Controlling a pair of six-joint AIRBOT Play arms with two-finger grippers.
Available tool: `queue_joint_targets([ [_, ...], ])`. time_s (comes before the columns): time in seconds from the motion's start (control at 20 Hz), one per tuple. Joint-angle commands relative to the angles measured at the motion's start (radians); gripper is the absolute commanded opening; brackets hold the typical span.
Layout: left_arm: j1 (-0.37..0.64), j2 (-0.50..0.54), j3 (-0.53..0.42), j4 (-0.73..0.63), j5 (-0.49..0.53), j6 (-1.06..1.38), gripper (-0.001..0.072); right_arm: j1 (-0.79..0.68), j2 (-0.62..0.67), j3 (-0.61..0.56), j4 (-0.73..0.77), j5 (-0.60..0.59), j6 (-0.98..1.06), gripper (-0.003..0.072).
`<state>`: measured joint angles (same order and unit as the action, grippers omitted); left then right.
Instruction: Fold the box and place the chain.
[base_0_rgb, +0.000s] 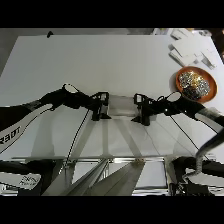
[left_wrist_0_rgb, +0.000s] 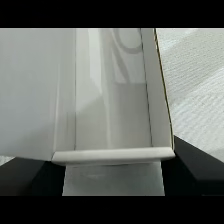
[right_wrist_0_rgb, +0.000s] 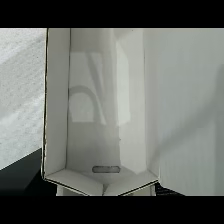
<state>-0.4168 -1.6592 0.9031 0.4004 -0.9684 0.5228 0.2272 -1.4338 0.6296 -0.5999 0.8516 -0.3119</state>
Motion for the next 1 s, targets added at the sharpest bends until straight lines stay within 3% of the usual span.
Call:
queue_joint_targets([
  [0.0, 0.0, 0.0, 0.001, 0.0, 0.0, 0.0, 0.0088, 0.0, 0.0, 0.0, 0.002, 0.002, 0.0, 0.0397],
  [0.25, 0.0, 0.0, 0.001, 0.0, 0.0, 0.0, 0.0088, 0.0, 0.0, 0.0, -0.03, 0.031, -0.012, 0.0398],
  [0.3, 0.0, 0.0, 0.001, 0.0, 0.0, 0.0, 0.0088, 0.0, 0.001, 0.0, -0.033, 0.031, -0.01, 0.044],
  [0.35, 0.0, 0.0, 0.001, 0.0, 0.0, 0.0, 0.0088, -0.007, 0.006, 0.0, -0.045, 0.032, 0.007, 0.0615],
  [0.4, 0.0, 0.0, 0.001, 0.0, 0.0, 0.0, 0.0088, -0.016, 0.016, 0.0, -0.055, 0.03, 0.043, 0.0699],
  [0.6, 0.0, 0.0, 0.001, 0.0, 0.0, 0.0, 0.0088, -0.106, 0.11, 0.0, -0.126, 0.08, 0.134, 0.069],
  [0.95, 0.0, 0.0, 0.001, 0.0, 0.0, 0.0, 0.0088, -0.301, 0.404, 0.0, -0.203, 0.205, 0.296, 0.0627],
])
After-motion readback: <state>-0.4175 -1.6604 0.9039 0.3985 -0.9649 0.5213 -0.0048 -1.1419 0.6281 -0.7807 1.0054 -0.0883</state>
